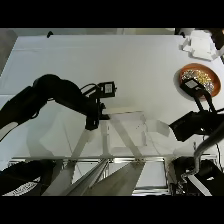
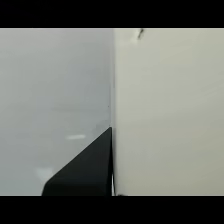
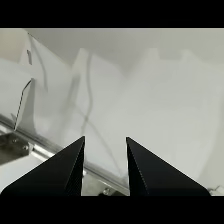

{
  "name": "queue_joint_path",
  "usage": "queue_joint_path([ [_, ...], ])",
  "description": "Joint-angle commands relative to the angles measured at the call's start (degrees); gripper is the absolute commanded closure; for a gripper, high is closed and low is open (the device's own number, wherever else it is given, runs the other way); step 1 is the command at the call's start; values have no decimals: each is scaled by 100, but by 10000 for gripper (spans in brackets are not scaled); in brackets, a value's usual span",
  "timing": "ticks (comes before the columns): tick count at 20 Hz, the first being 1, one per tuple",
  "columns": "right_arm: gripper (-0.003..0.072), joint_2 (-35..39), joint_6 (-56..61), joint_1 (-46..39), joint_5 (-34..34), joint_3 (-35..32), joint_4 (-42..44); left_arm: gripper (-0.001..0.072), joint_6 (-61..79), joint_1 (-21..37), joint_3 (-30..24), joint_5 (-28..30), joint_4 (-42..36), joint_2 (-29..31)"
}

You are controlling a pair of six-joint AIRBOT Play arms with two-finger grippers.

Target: Fold the box and place the chain.

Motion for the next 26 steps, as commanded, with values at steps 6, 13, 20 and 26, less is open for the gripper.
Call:
queue_joint_path([
  [6,387,651,175,4,68,-46,-31,705,1399,-232,-844,-1268,44,-192],
  [13,387,647,170,4,-308,-48,13,708,1399,-229,-841,-2041,-251,-592],
  [20,387,577,-420,4,-737,-483,28,709,1399,-254,-199,-1606,26,-1300],
  [26,387,527,-835,4,-1123,-992,31,706,1399,-254,90,-1556,-17,-1574],
])
